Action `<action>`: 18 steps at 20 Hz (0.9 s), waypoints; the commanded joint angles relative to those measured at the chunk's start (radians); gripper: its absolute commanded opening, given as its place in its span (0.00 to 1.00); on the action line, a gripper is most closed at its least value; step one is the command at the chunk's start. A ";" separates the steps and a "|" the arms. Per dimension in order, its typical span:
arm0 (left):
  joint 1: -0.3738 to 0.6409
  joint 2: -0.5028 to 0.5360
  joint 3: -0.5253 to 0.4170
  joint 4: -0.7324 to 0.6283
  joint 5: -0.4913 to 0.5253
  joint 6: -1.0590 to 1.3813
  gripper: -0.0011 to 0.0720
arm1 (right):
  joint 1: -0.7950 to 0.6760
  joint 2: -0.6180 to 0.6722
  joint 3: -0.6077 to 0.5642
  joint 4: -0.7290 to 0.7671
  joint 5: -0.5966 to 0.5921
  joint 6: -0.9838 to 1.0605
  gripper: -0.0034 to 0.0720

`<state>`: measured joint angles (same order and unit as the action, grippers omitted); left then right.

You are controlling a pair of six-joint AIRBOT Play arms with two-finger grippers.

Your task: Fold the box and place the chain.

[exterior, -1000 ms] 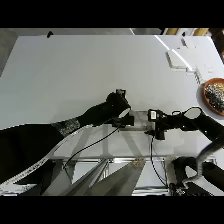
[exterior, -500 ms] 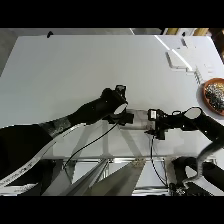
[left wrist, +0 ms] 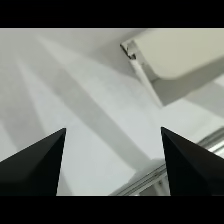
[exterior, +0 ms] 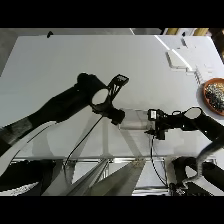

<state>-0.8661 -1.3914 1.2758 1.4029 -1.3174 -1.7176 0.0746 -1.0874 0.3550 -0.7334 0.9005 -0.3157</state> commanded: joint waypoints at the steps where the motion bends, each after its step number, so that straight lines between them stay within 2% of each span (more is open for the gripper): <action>1: 0.079 0.100 -0.109 -0.143 0.055 0.547 0.91 | 0.000 0.001 0.000 0.001 0.001 0.000 0.44; 4: 0.174 0.162 -0.298 -0.338 0.205 1.093 0.91 | 0.000 0.001 0.000 0.001 0.001 0.000 0.44; 8: 0.296 0.130 -0.489 -0.587 0.415 1.688 0.91 | 0.000 0.001 0.000 0.001 0.001 0.000 0.44; 9: 0.318 0.100 -0.508 -0.663 0.448 1.783 0.91 | 0.000 0.001 0.000 0.000 0.001 0.000 0.44; 13: 0.336 -0.042 -0.510 -0.938 0.463 2.114 0.91 | 0.000 0.001 0.000 0.001 0.001 0.000 0.44; 15: 0.324 -0.095 -0.510 -0.962 0.462 2.217 0.91 | 0.000 0.001 0.000 0.001 0.001 0.000 0.44; 18: 0.307 -0.130 -0.510 -0.962 0.465 2.234 0.94 | 0.000 0.001 0.000 0.001 0.001 0.000 0.44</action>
<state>-0.5503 -1.4757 0.7719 0.5056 -0.8631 0.3885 0.0746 -1.0874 0.3550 -0.7330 0.9012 -0.3157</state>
